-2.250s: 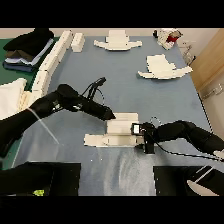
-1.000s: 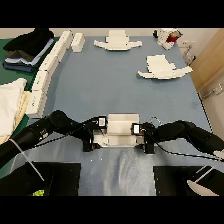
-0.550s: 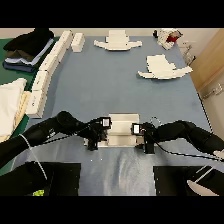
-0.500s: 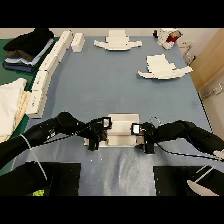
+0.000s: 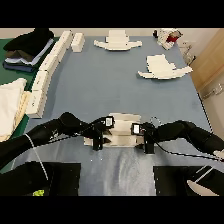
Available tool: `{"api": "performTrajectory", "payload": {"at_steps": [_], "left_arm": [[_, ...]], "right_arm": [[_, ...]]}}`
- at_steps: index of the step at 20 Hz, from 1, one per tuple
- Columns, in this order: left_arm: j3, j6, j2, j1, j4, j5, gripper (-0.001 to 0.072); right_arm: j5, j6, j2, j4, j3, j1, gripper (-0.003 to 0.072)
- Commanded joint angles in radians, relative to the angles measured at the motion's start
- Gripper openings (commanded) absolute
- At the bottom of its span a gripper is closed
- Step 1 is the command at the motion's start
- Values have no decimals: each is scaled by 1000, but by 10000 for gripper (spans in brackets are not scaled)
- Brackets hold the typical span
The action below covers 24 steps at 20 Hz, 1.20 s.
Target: Fold the box.
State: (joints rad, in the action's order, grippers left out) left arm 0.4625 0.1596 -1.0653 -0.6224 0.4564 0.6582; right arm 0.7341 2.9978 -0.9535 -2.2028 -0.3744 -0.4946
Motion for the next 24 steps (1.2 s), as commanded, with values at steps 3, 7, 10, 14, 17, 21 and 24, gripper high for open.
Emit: {"api": "performTrajectory", "payload": {"at_steps": [3, 7, 10, 14, 17, 21, 24], "left_arm": [[0, 4, -3, -1, -6, 21, 565], [1, -96, 8, 1, 89, 22, 157], [1, -322, 56, 1, 249, 21, 15], [1, -713, 166, 5, 444, 23, 15], [1, -1073, 252, 71, 586, 53, 15], [1, -1349, 343, 253, 623, 172, 15], [0, -1477, 363, 421, 625, 276, 15]], "right_arm": [[0, 3, -1, 0, 0, 0, 426], [0, 3, -1, 0, 0, 0, 426], [0, 3, -1, 0, 0, 0, 426], [0, 3, -1, 0, 0, 0, 426], [0, 3, -1, 0, 0, 0, 426], [0, 3, -1, 0, 0, 0, 426], [0, 3, -1, 0, 0, 0, 426]]}}
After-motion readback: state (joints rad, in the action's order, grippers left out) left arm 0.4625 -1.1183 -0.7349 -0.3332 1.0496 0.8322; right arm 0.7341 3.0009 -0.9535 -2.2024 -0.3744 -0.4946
